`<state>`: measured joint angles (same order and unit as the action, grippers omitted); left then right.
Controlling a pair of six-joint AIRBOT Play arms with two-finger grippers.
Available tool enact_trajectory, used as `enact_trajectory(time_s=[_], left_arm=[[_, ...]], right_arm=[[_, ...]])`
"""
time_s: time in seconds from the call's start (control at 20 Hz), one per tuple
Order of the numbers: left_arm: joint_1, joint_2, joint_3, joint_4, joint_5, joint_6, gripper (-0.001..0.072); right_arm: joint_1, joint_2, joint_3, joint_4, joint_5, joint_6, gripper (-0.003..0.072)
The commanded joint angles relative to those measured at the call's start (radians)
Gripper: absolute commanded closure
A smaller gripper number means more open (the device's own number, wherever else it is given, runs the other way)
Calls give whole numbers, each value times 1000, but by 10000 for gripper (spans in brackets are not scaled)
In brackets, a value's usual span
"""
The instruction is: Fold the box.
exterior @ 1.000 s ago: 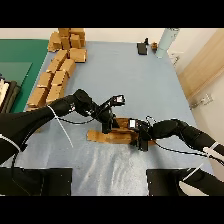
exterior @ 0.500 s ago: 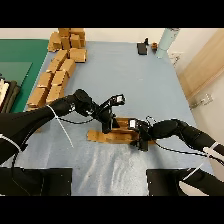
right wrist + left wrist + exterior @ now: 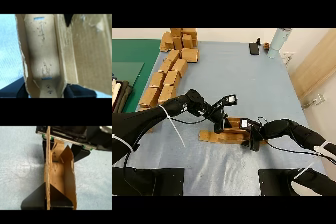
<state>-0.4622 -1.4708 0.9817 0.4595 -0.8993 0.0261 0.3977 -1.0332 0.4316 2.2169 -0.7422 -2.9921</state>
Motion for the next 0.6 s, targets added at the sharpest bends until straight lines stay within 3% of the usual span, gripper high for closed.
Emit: enact_trajectory(time_s=[0.0, 0.25, 0.3, 0.35, 0.4, 0.55], left_arm=[[0, 0, 0, 0, 1, 0, 696], [3, 1, 0, 0, 1, -1, 693], [5, 3, 1, 1, 3, -1, 630], [8, 4, 5, 0, 4, -14, 436], [12, 6, 11, 1, 6, -74, 396], [24, 29, 21, 37, -2, -182, 394]], right_arm=[[1, -5, 0, -3, 0, 2, 181], [1, -5, -1, -3, 0, 2, 237], [1, -5, -1, -3, 0, 2, 237], [1, -5, -1, -3, 0, 3, 237], [1, -5, -1, -3, 0, 2, 237], [1, -5, -1, -3, 0, 2, 238]])
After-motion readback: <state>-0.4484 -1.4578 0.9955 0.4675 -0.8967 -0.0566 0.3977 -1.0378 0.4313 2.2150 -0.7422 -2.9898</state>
